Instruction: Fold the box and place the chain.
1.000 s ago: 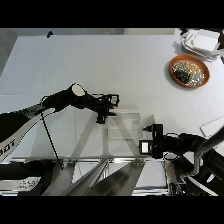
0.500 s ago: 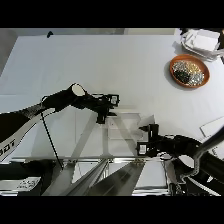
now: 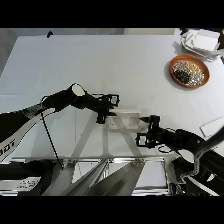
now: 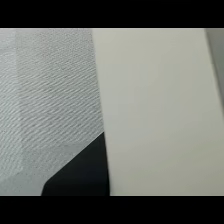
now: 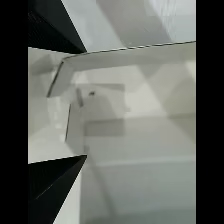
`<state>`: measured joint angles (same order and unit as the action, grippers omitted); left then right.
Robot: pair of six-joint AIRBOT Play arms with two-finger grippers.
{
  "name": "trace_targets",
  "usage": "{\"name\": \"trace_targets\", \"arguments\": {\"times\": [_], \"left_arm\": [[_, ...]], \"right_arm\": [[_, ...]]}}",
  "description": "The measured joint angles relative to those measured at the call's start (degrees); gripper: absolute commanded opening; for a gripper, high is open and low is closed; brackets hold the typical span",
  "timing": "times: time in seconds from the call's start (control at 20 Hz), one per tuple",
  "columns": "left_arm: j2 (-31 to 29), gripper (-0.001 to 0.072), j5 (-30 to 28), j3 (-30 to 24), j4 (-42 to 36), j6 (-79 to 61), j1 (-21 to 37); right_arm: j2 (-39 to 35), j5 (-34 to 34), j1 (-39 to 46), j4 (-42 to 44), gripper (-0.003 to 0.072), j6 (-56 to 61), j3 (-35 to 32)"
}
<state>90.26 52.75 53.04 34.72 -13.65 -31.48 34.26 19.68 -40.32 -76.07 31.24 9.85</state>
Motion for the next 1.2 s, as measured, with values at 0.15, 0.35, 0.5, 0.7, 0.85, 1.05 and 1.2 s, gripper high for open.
{"name": "trace_targets", "arguments": {"times": [0.15,0.35,0.5,0.7,0.85,1.05,1.2], "left_arm": [[0.0,0.001,0.0,0.0,0.0,0.0,0.0],[0.0,0.001,0.0,0.0,0.0,0.0,0.0],[0.0,0.001,0.0,0.0,0.0,-0.1,0.0],[0.0,0.001,0.0,0.0,0.0,-0.1,0.0],[0.0,0.001,0.0,0.0,0.0,0.0,0.0],[0.0,0.001,0.0,0.0,0.0,0.0,0.0],[0.0,0.001,0.0,0.0,0.0,0.0,0.0]], "right_arm": [[0.0,1.5,4.3,0.0,0.0715,-0.1,2.1],[1.7,4.2,7.6,2.3,0.0715,-0.2,3.1],[4.3,5.3,8.7,6.8,0.0715,-3.1,3.3],[7.1,6.0,9.2,15.1,0.0714,-11.1,3.6],[8.5,6.4,11.2,19.6,0.0713,-14.6,3.9],[8.5,8.9,15.7,19.8,0.0703,-16.8,4.4],[6.0,13.9,17.2,17.4,0.0703,-17.4,4.1]]}}
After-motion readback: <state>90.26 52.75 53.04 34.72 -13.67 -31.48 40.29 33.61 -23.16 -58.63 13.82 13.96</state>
